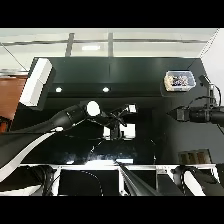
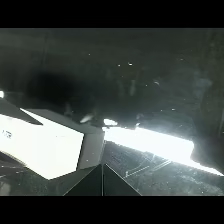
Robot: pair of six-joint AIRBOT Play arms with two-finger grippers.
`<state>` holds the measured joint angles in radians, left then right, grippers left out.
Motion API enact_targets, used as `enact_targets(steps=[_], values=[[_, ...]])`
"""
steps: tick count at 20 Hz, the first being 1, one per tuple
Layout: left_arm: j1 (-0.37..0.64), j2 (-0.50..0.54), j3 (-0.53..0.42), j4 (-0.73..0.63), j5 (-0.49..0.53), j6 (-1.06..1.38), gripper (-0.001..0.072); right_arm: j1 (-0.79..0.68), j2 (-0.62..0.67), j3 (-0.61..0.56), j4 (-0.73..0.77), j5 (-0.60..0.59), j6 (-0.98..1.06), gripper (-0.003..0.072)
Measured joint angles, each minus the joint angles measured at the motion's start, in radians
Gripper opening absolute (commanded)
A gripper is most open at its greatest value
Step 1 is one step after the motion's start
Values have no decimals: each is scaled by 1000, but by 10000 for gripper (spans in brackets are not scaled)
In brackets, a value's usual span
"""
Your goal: Fold the box and place the chain.
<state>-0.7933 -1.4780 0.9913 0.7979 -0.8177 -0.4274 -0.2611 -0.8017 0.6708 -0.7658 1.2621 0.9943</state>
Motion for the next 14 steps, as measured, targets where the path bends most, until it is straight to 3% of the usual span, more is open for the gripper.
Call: enact_targets(steps=[5, 6, 7, 8, 14], values=[[-39, -25, 0, 123, 21, -3, 688, 0, 0, 0, -2, -10, 0, 20], [-45, -27, 0, 142, 23, -11, 598, 0, 0, 0, -2, -11, 0, 20], [-49, -28, 0, 158, 23, -27, 427, 0, 0, 0, -2, -11, 0, 20], [-52, -26, 0, 174, 24, -52, 345, 0, 0, 0, -2, -11, 0, 20], [-20, 88, -3, 446, -48, -392, 345, 0, 0, 0, -3, -7, 2, 20]])
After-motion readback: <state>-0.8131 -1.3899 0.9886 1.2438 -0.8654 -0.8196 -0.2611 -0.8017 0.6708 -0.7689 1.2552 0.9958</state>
